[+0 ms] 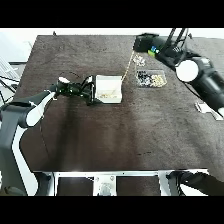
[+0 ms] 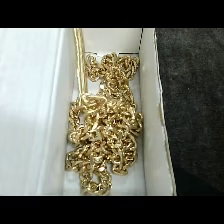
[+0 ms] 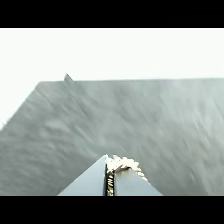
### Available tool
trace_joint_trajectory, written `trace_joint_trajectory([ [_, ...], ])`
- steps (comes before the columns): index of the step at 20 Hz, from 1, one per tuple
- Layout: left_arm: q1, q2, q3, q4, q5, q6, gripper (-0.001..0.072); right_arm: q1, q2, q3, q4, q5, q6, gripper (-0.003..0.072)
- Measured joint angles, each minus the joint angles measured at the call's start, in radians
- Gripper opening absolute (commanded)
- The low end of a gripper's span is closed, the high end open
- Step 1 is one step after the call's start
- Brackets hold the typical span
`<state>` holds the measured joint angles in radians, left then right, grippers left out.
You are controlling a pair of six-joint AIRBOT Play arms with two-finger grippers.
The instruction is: Fold the box and place the chain.
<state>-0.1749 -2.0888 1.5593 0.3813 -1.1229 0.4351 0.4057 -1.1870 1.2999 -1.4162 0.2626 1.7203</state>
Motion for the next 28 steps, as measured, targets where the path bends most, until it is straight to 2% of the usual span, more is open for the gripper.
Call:
trace_joint_trajectory([
  [4,0.000,0.000,0.000,0.000,0.000,0.000,0.0356,0.086,0.079,0.006,-0.042,-0.046,-0.003,0.0005],
  [11,0.000,0.000,0.000,0.000,0.000,0.000,0.0357,0.184,0.102,0.030,-0.061,-0.096,-0.005,0.0005],
  [20,0.000,0.000,0.000,0.000,-0.003,0.000,0.0356,0.212,0.029,0.036,-0.062,-0.208,-0.005,0.0006],
  [28,0.000,0.000,0.000,0.000,-0.003,0.000,0.0357,0.208,-0.068,0.036,-0.061,-0.228,0.001,0.0005],
])
